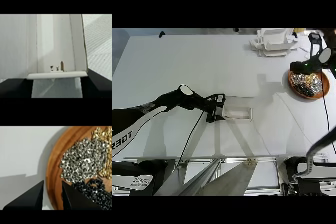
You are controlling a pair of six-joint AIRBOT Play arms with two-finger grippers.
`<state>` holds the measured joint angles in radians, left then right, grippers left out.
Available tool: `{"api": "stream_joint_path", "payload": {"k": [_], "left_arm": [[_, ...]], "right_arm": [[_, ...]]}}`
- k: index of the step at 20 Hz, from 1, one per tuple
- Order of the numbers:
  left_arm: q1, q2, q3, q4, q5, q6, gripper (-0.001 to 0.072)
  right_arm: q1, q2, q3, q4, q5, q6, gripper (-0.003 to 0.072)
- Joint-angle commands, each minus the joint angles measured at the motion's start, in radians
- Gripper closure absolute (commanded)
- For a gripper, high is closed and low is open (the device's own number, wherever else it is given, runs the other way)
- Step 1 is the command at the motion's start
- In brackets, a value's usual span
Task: Fold the box and place the chain.
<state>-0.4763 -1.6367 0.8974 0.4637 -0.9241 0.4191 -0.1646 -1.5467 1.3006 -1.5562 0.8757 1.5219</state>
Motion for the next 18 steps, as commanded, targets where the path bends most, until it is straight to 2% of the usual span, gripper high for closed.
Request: {"api": "stream_joint_path", "payload": {"k": [1, 5, 13, 15, 18], "left_arm": [[0.001, 0.001, 0.001, 0.000, 0.000, 0.000, 0.0459], [0.001, 0.001, 0.001, 0.000, 0.000, 0.000, 0.0459], [0.001, 0.001, 0.001, 0.000, 0.000, 0.000, 0.0459], [0.001, 0.001, 0.001, 0.000, 0.000, 0.000, 0.0459], [0.001, 0.001, 0.001, 0.000, 0.000, 0.000, 0.0459]], "right_arm": [[-0.053, -0.056, 0.000, -0.009, 0.077, 0.022, 0.0460], [-0.093, -0.063, 0.000, -0.008, 0.111, 0.021, 0.0460], [-0.095, -0.065, 0.000, -0.011, 0.090, 0.021, 0.0470], [-0.095, -0.075, 0.000, -0.011, 0.090, 0.022, 0.0509], [-0.095, -0.101, 0.000, -0.011, 0.104, 0.022, 0.0508]]}}
